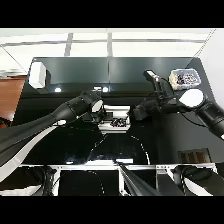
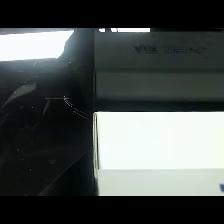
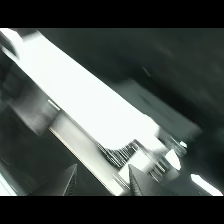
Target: Fold the box and place the chain.
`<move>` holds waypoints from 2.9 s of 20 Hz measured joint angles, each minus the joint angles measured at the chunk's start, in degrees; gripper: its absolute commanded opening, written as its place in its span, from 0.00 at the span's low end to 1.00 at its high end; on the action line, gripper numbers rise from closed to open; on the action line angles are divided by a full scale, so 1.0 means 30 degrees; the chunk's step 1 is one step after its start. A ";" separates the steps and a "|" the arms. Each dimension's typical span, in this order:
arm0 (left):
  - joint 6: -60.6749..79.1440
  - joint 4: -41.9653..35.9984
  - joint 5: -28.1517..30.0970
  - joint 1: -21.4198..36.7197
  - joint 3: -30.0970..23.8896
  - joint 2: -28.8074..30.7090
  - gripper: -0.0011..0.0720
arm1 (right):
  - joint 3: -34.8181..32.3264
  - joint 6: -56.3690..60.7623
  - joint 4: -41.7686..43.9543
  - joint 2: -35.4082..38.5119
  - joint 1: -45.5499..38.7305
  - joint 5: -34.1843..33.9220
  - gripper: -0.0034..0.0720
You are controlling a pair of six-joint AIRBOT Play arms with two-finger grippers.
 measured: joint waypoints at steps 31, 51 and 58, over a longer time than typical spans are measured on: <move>0.0000 0.0000 -0.0022 0.0000 0.0000 0.0000 0.06 | -0.5355 -2.2360 0.3453 -0.3446 0.2477 -0.9712 0.62; 0.0015 -0.0015 0.0000 0.0000 0.0000 0.0000 0.06 | -0.5340 -0.5668 0.4204 0.3869 0.0175 -0.5348 0.07; 0.0007 -0.0015 -0.0007 0.0000 0.0000 0.0000 0.06 | -0.5340 -0.3883 0.8546 0.3126 0.1982 -0.5938 0.52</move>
